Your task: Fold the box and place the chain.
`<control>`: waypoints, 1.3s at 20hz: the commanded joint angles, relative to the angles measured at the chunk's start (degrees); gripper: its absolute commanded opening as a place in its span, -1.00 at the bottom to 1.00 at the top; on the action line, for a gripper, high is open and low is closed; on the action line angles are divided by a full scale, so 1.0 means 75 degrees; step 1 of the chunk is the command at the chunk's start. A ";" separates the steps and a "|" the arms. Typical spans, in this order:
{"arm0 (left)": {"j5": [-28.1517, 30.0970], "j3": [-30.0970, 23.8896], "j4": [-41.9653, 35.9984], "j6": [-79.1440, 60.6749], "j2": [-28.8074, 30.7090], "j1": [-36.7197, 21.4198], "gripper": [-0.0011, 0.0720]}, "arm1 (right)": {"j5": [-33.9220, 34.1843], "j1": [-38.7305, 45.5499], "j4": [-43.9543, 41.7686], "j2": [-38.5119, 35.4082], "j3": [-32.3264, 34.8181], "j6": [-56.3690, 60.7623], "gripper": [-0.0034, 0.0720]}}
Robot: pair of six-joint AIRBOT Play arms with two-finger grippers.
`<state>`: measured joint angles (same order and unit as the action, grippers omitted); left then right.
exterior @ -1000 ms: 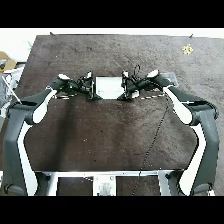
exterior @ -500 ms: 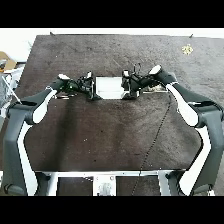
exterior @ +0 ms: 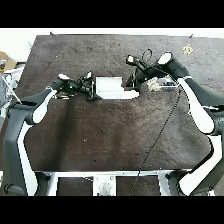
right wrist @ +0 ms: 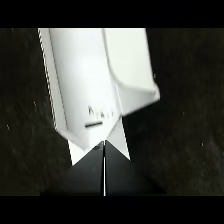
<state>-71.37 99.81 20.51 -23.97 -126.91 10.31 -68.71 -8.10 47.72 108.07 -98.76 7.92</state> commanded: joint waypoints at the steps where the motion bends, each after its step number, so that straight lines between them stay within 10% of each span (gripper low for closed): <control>1: 0.0006 0.0009 0.0003 -0.0006 0.0003 0.0000 0.29 | -0.0041 -0.0038 -0.1786 0.0189 -0.0003 -0.0117 -0.86; 10: 0.0003 0.0009 0.0003 -0.0003 0.0003 0.0000 0.29 | 0.2320 -0.0166 -0.2675 0.0755 0.0003 -0.0749 -0.86; 26: 0.0003 0.0009 0.0003 -0.0003 0.0003 0.0000 0.29 | 0.2162 -0.0154 -0.2180 0.1346 0.0009 -0.0921 -0.86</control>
<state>-71.40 99.81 20.45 -23.90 -126.91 10.31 -52.47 -9.28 31.48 118.61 -98.72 1.78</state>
